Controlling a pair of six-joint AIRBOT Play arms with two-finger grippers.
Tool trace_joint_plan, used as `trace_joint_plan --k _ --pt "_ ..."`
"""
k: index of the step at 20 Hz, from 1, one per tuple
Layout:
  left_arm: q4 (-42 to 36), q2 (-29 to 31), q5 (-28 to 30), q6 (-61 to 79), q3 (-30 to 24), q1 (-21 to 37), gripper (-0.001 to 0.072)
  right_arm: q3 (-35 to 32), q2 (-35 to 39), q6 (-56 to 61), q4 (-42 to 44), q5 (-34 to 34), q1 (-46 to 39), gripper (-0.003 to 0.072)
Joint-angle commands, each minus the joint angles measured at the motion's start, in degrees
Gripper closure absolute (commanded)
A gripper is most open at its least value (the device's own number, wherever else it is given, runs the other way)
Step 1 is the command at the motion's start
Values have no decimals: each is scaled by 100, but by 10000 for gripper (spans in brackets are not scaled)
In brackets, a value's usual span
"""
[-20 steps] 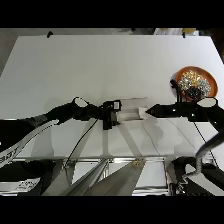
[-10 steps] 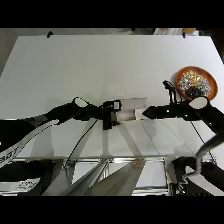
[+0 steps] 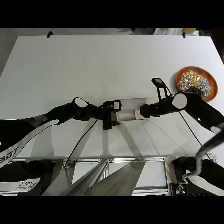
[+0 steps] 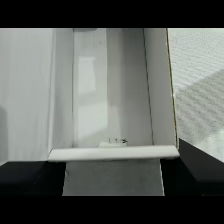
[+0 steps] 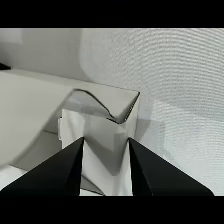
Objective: Fold the box and place the chain.
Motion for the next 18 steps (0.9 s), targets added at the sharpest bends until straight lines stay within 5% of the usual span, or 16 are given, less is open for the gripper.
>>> trace_joint_plan --k 1,5,9,12,14,18 --pt "2 -2 0 2 2 0 501 509 -435 927 -807 413 470 371" --pt "0 -2 0 0 2 0 501 933 -901 1421 -1344 820 772 371" --pt "2 -2 0 0 2 0 501 933 -914 1696 -1510 774 787 470" --pt "2 -2 0 0 2 0 501 933 -1021 1797 -1506 739 787 461" --pt "2 -2 0 2 2 0 501 933 -1132 1797 -1502 763 811 344" --pt "2 -2 0 2 2 0 501 933 -1314 1794 -1515 732 931 355"
